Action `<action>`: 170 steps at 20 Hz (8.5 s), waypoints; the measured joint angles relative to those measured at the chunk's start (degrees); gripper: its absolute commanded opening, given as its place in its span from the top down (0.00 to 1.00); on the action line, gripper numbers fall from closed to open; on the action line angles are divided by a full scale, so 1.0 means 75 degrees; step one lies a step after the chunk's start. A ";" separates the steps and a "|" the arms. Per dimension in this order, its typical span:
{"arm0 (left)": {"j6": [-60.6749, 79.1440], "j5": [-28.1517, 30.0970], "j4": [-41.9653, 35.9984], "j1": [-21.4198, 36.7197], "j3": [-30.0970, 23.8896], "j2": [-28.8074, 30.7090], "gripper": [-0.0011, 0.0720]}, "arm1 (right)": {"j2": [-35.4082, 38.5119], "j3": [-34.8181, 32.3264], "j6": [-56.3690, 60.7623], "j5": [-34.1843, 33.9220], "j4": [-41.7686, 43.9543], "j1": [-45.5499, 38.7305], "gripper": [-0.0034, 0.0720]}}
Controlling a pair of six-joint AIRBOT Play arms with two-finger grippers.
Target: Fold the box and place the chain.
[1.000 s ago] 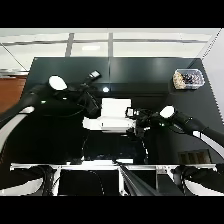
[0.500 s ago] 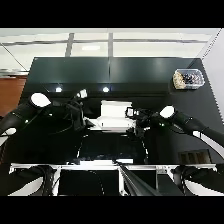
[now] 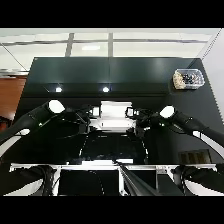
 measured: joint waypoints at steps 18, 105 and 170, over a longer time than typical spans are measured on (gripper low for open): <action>-0.0259 0.0376 -0.2270 -0.0431 0.0009 -0.0682 0.41 | 0.0000 0.0000 -0.0009 -0.0003 -0.0006 0.0000 0.74; -1.6110 -0.2675 0.4969 -0.2276 0.3561 -0.2145 0.17 | 0.0000 0.0000 -0.0003 -0.0003 -0.0003 -0.0003 0.74; -1.7876 -0.3086 0.5182 -0.2632 0.4179 -0.2783 0.95 | 0.0583 -0.0023 0.1894 0.0000 0.0560 -0.0003 0.94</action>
